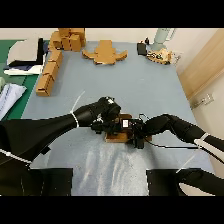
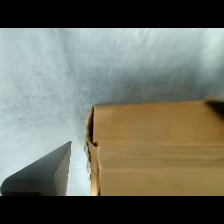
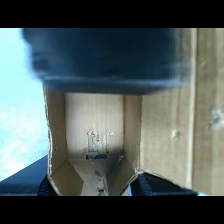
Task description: Fold the box.
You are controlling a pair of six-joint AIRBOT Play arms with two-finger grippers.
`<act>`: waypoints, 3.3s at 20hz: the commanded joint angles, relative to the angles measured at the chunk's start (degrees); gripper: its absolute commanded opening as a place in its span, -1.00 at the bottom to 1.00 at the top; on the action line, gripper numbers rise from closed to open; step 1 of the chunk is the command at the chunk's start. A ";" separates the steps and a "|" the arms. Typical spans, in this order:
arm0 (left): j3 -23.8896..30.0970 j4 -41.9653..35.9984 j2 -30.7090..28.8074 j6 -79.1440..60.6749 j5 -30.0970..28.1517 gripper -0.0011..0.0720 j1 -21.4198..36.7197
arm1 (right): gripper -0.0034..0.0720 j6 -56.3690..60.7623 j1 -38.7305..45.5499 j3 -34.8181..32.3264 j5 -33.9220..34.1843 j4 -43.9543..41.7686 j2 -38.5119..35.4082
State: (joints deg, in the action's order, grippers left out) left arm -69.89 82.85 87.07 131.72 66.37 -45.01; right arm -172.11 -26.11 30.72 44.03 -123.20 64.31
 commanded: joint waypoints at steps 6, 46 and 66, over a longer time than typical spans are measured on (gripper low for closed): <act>-5.77 -10.45 -0.02 -6.62 10.51 0.33 9.88 | 0.41 0.07 0.00 0.00 -0.02 -0.02 0.00; 14.95 -19.17 -18.12 -12.02 -8.94 0.31 9.51 | 0.41 0.07 0.00 0.00 0.00 -0.02 0.00; 14.93 -3.15 -17.94 -3.61 -13.60 0.68 5.27 | 0.41 0.07 -0.02 0.00 0.00 -0.02 0.00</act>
State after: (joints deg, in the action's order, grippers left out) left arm -54.94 74.81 69.12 122.83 50.76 -38.41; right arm -172.05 -26.11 30.72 44.03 -123.20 64.31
